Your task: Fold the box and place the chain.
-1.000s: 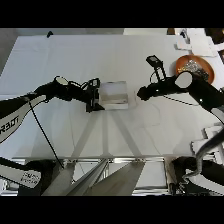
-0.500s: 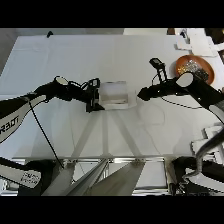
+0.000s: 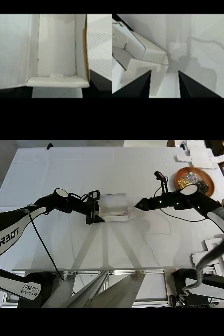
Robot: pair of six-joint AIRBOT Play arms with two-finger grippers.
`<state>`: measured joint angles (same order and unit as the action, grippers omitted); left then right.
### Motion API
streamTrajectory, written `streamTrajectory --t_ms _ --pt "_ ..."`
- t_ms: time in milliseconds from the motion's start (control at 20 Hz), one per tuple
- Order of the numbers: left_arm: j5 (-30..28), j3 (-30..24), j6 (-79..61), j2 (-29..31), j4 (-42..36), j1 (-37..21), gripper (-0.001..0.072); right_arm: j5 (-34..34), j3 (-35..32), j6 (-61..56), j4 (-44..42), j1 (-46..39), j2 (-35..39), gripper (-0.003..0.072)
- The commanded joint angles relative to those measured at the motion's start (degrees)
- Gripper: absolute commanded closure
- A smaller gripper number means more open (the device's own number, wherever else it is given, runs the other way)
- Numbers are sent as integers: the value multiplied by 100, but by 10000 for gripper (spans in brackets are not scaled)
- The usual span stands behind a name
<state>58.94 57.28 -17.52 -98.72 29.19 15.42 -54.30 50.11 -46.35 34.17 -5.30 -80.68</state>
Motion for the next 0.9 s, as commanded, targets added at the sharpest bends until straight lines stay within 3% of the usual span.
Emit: streamTrajectory --t_ms 0,600,850 --pt "0 0 0 4 0 -7 501 -249 -4 380 -380 -96 -186 301" --pt "0 0 0 4 0 -7 501 -328 -20 361 -494 391 -337 282" --pt "0 0 0 4 0 -7 501 -11 -20 267 -702 586 -337 282"
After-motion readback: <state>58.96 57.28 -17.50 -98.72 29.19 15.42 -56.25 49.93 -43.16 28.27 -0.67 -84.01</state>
